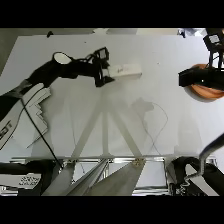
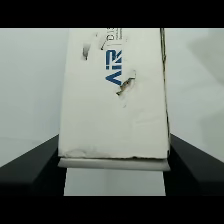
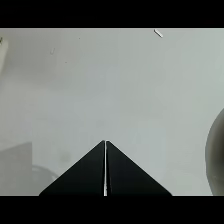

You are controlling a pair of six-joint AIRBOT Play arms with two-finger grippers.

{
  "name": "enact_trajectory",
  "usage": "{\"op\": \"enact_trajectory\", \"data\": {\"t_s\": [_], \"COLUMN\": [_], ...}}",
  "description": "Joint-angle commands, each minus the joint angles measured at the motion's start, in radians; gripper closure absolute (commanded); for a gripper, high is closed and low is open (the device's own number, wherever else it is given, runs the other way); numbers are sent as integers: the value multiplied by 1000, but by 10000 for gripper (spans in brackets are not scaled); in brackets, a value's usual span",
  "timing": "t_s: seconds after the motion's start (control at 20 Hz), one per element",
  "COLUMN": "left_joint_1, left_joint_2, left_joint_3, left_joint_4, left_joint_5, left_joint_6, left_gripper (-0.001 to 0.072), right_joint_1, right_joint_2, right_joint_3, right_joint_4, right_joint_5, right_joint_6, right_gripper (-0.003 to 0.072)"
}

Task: Fold the box and place the chain.

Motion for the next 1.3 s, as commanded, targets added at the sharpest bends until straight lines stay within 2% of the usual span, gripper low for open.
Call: {"op": "enact_trajectory", "data": {"t_s": [0.0, 0.1, 0.2, 0.3, 0.45, 0.55, 0.65, 0.8, 1.0, 1.15, 1.2, 1.25], "left_joint_1": [32, 82, 149, 222, 314, 377, 435, 480, 490, 490, 490, 490], "left_joint_2": [169, 230, 253, 245, 207, 167, 114, 20, -117, -177, -181, -179], "left_joint_3": [1, 1, 1, 0, 0, 0, 0, 0, 0, 0, 0, 0], "left_joint_4": [98, 211, 344, 520, 867, 1013, 1034, 1035, 1034, 1034, 1035, 1034], "left_joint_5": [194, 284, 317, 310, 301, 283, 246, 204, 197, 175, 165, 162], "left_joint_6": [-197, -386, -596, -839, -1269, -1569, -1700, -1721, -1743, -1741, -1737, -1738], "left_gripper": [700, 700, 701, 702, 702, 702, 702, 703, 702, 700, 641, 445], "right_joint_1": [0, 0, 0, 0, 0, 0, 0, 0, 0, 0, 0, 0], "right_joint_2": [1, 1, 1, 1, 1, 1, 1, 1, 1, 1, 1, 1], "right_joint_3": [0, 0, 0, 0, 0, 0, 0, 0, 0, 0, 0, 0], "right_joint_4": [0, 0, 0, 0, 0, 0, 0, 0, 0, 0, 0, 0], "right_joint_5": [0, 0, 0, 0, 0, 0, 0, 0, 0, 0, 0, 0], "right_joint_6": [0, 0, 0, 0, 0, 0, 0, 0, 0, 0, 0, 0], "right_gripper": [679, 679, 679, 679, 679, 679, 679, 679, 679, 679, 679, 679]}}
